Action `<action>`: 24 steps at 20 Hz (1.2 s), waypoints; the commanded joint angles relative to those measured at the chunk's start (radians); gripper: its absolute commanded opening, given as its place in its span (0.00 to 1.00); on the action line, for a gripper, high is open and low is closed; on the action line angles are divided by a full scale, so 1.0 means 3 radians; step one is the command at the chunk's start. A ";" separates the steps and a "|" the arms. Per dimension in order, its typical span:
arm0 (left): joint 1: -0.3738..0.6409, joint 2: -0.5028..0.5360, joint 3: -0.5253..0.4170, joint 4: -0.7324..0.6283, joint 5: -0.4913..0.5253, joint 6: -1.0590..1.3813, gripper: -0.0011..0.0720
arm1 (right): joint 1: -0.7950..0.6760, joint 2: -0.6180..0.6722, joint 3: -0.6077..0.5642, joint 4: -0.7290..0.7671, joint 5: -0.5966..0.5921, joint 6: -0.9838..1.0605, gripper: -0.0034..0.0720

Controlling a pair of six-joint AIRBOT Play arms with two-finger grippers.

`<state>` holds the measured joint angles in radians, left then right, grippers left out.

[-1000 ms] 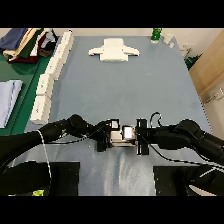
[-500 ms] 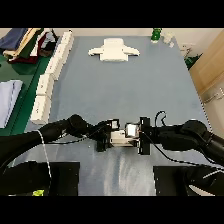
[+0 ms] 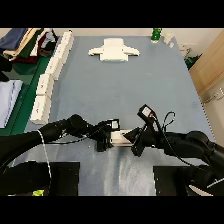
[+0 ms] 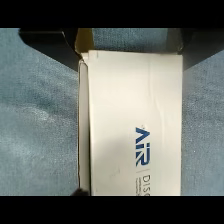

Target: Fold the box.

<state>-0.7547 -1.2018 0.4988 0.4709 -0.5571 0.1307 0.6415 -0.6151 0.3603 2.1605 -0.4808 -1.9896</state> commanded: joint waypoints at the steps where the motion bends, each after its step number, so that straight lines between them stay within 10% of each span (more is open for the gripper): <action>1: 0.0001 0.0003 -0.0001 0.0001 0.0000 0.0000 0.73 | 0.0165 0.0150 -0.0401 0.0217 0.0860 0.0500 0.05; 24: 0.0001 0.0003 -0.0001 0.0001 0.0000 0.0000 0.73 | 0.0426 -0.0259 -0.0861 0.0192 0.1405 0.0585 0.05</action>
<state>-0.7547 -1.2018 0.4988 0.4725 -0.5571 0.1310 0.7696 -0.6903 0.1120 2.2211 -0.0540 -1.8153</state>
